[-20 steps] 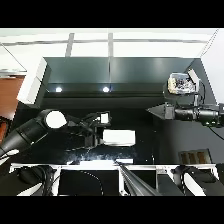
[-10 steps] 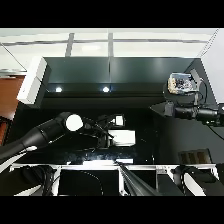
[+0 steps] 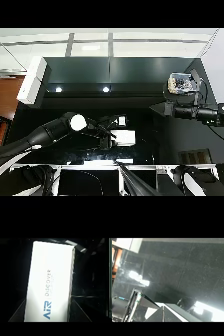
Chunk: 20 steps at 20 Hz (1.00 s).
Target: Fold the box and place the chain.
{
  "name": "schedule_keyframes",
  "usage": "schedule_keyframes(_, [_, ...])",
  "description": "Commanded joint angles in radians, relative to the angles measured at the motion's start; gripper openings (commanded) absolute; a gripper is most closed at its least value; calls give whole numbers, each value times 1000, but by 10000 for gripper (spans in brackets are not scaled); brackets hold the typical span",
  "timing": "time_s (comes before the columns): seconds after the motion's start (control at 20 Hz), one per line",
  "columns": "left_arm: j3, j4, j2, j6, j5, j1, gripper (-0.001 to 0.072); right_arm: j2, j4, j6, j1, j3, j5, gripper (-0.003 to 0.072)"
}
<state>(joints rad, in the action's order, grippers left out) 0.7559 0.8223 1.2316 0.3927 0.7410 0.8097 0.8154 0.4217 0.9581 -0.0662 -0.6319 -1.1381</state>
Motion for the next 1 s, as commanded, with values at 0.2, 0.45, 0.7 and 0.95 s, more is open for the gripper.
schedule_keyframes(0.2, [0,-2,34,0,-10,2,707,0,2,0,0,-1,-2,12])
schedule_keyframes(0.45, [0,-4,119,0,-99,60,707,0,2,0,0,-1,-3,12])
schedule_keyframes(0.7, [3,4,113,5,-110,69,541,0,3,0,-1,-1,1,12])
schedule_keyframes(0.95, [-7,118,-14,151,222,-211,274,-1,3,-1,-2,-1,2,12])
